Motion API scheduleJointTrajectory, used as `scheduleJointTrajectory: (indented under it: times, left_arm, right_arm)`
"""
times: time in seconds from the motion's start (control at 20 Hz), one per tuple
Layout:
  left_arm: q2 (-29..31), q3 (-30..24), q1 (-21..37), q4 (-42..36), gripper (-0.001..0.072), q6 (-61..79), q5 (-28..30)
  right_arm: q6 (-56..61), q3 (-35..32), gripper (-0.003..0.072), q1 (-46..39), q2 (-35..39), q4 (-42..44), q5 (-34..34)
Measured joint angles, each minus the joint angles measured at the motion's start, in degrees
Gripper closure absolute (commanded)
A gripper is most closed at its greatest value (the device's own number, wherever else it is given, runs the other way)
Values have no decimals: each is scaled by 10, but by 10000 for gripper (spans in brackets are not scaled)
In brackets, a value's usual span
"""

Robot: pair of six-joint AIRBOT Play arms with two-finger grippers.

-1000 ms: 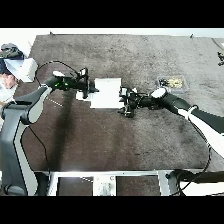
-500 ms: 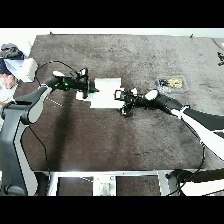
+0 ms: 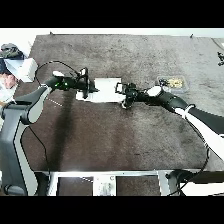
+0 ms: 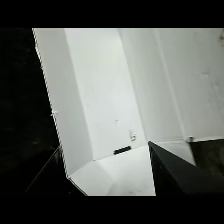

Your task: Fold the box and place the chain.

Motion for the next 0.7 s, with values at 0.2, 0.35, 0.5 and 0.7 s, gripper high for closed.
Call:
scheduleJointTrajectory:
  times: [0.2,0.35,0.5,0.7]
  left_arm:
    - [0,0,0,0,697,0,-1]
    - [0,0,0,0,697,0,-1]
    - [0,0,0,0,697,0,-1]
    - [0,0,0,0,697,0,-1]
  right_arm:
    - [1,24,100,-20,-11,5,20]
    - [1,44,100,-29,-28,7,42]
    - [1,60,100,-33,-43,7,57]
    - [2,78,100,-45,-50,9,68]
